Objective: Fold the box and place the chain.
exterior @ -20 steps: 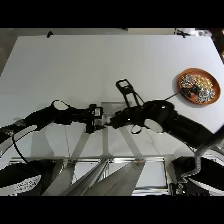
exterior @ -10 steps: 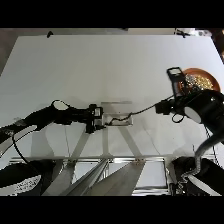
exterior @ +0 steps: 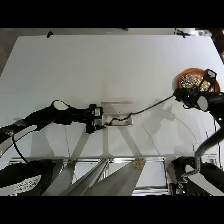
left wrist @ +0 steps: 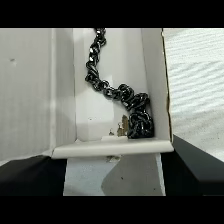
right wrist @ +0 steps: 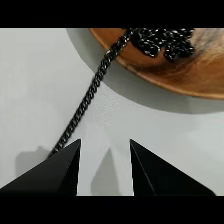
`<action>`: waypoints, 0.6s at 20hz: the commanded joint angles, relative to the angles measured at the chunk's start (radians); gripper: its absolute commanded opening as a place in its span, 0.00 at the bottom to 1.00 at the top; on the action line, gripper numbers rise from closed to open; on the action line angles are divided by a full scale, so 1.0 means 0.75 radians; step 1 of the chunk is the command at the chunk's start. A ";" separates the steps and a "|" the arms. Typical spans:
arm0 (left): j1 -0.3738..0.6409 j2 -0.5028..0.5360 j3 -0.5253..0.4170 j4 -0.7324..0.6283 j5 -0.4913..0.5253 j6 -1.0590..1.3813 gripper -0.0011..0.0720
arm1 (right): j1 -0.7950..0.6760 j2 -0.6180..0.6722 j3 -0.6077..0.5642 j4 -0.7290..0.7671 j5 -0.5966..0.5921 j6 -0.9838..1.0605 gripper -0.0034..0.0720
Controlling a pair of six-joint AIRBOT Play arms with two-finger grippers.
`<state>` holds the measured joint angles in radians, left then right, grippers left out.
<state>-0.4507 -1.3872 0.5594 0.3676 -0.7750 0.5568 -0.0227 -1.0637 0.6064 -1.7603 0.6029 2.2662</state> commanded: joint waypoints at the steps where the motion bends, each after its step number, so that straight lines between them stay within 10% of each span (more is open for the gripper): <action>1: 0.001 0.001 0.000 0.000 0.001 0.001 0.36 | -0.045 -0.170 -0.005 0.126 -0.272 0.017 0.51; 8: 0.001 0.001 0.000 0.000 0.001 0.000 0.36 | -0.094 -0.275 -0.005 0.090 -0.391 0.054 0.46; 10: 0.001 0.001 0.000 0.000 0.001 0.000 0.36 | -0.137 -0.283 -0.005 0.090 -0.409 0.049 0.37; 12: 0.001 0.001 0.000 0.000 0.001 0.000 0.36 | -0.155 -0.282 -0.005 0.090 -0.443 0.014 0.08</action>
<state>-0.4511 -1.3872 0.5594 0.3672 -0.7750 0.5568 -0.1135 -1.2640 0.6029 -1.6936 0.3122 2.2997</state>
